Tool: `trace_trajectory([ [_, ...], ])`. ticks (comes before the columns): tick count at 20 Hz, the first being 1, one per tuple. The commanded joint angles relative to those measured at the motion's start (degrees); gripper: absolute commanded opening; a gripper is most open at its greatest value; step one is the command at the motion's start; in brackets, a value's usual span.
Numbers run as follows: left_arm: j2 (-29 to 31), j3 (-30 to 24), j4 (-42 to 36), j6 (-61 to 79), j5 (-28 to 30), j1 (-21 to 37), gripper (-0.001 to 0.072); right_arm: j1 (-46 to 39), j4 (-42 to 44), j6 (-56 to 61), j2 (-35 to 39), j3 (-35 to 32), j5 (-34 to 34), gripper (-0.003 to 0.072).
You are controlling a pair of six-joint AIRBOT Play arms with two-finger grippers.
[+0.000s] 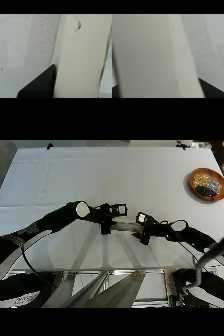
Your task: Fold the box and place the chain.
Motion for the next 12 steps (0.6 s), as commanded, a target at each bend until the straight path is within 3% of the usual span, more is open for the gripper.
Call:
trace_trajectory([
  [1, 1.05, 0.02, -0.04, -1.81, 0.17, -0.02, 0.0205, 0.02, -0.22, -0.35, 0.07, -0.04, 0.50, 0.0404],
  [2, 1.05, 0.04, 0.42, -2.95, 0.15, -0.02, 0.0239, 0.02, -0.22, -0.33, 0.07, -0.04, 0.50, 0.0405],
  [5, 1.05, 0.04, 3.37, -5.38, -1.62, -0.02, 0.0244, 0.02, -0.22, -0.35, 0.07, -0.04, 0.50, 0.0411],
  [7, 1.18, 0.02, 4.68, -6.78, -3.48, -0.02, 0.0392, 0.02, -0.22, -0.35, 0.07, -0.04, 0.48, 0.0411],
  [8, 1.44, 0.04, 5.05, -8.41, -3.72, 0.02, 0.0425, 0.02, -0.22, -0.35, 0.07, -0.04, 0.48, 0.0411],
  [12, 4.42, 0.04, 7.85, -12.39, -5.31, 1.95, 0.0424, 0.02, -0.17, -0.35, 0.07, -0.04, 0.50, 0.0411],
])
